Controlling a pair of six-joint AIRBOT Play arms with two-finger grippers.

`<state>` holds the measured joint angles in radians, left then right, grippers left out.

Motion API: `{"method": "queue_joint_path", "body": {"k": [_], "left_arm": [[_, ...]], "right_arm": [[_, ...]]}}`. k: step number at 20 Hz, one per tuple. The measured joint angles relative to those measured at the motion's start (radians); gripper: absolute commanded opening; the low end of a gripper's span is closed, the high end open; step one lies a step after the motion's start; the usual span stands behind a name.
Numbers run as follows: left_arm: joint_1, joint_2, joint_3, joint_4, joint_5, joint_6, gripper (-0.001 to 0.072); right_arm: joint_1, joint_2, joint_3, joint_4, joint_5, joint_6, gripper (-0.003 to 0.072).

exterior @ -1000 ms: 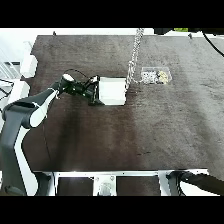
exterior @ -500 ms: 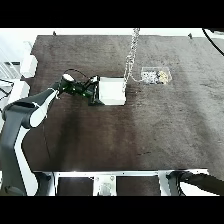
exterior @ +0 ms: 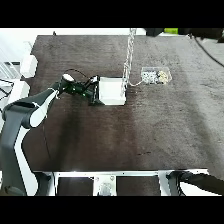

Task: Fold the box and place the chain.

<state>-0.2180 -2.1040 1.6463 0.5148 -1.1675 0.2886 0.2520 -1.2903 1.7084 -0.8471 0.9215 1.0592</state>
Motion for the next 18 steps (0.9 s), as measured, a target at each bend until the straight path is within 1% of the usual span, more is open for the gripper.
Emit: {"method": "queue_joint_path", "body": {"k": [3,7,9,11,14,15,16,17,18], "left_arm": [[0.0,0.0,0.0,0.0,0.0,0.0,0.0376],[0.0,0.0,0.0,0.0,0.0,0.0,0.0377],[0.0,0.0,0.0,0.0,0.0,0.0,0.0377],[0.0,0.0,0.0,0.0,0.0,0.0,0.0376],[0.0,0.0,0.0,0.0,0.0,0.0,0.0377],[0.0,0.0,0.0,0.0,0.0,0.0,0.0376],[0.0,0.0,0.0,0.0,0.0,0.0,0.0376],[0.0,0.0,0.0,0.0,0.0,0.0,0.0376],[0.0,0.0,0.0,0.0,0.0,0.0,0.0377]], "right_arm": [[0.01,-0.002,-0.113,0.018,-0.027,0.001,0.0008],[0.03,-0.003,-0.265,0.043,-0.105,-0.023,0.0007],[0.034,-0.011,-0.323,0.051,-0.136,-0.031,0.0008],[0.039,-0.033,-0.361,0.056,-0.156,-0.037,0.0008],[0.048,-0.081,-0.389,0.06,-0.171,-0.044,0.0012],[0.051,-0.094,-0.393,0.061,-0.172,-0.045,0.0145],[0.053,-0.105,-0.397,0.061,-0.175,-0.047,0.0374],[0.053,-0.113,-0.4,0.057,-0.175,-0.049,0.0464],[0.05,-0.118,-0.402,0.053,-0.174,-0.049,0.0435]]}}
